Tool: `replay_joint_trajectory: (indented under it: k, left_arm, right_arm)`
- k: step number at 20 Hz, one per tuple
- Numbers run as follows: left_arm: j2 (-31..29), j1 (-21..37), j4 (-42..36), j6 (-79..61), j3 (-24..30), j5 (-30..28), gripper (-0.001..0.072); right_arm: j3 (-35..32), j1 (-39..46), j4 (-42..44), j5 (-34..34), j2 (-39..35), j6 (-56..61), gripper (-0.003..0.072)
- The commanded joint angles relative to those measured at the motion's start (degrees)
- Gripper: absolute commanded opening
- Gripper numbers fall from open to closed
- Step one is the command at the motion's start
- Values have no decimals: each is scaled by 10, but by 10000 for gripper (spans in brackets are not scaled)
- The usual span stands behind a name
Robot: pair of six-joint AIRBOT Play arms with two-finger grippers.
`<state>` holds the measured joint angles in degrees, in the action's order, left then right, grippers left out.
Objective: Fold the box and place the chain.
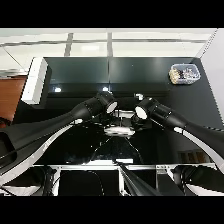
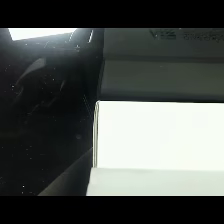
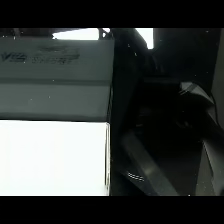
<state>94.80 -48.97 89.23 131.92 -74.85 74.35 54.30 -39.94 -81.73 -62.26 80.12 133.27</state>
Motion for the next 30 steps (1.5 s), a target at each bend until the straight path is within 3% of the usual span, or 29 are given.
replay_joint_trajectory:
  k: [1,6,7,8,9,10,11,12,13,17,18,19,20,23,27,30]
  left_arm:
    - [0,0,1,-1,0,2,26]
    - [0,0,1,-1,0,2,25]
    - [0,0,1,-1,0,2,26]
    - [0,0,1,-1,0,2,26]
    - [0,0,1,-1,0,2,26]
    - [0,0,1,-1,0,2,26]
    - [0,0,1,-1,0,2,26]
    - [0,0,1,-1,0,2,26]
    - [0,0,1,-1,0,2,26]
    - [0,0,1,-1,0,2,26]
    - [0,0,1,-1,0,1,26]
    - [0,0,1,-1,0,0,25]
    - [0,0,1,-1,0,0,26]
    - [0,0,1,-1,0,-2,26]
    - [0,0,1,-1,0,-2,25]
    - [0,1,1,-1,0,-2,26]
  right_arm:
    - [0,0,12,18,0,6,26]
    - [0,0,23,38,0,7,30]
    - [0,0,23,37,0,7,254]
    - [0,0,23,35,0,7,309]
    - [0,0,23,33,0,7,306]
    - [0,0,22,32,0,7,226]
    - [0,0,22,31,0,7,214]
    - [0,0,22,31,0,6,75]
    - [0,0,22,28,0,7,14]
    - [0,0,19,14,0,6,15]
    - [1,0,19,15,-1,6,33]
    - [3,0,19,14,-2,6,247]
    - [5,0,19,13,-3,3,344]
    - [6,0,19,2,-27,-46,339]
    - [6,1,-8,-48,-132,-92,340]
    - [6,15,-171,-88,-231,-102,340]
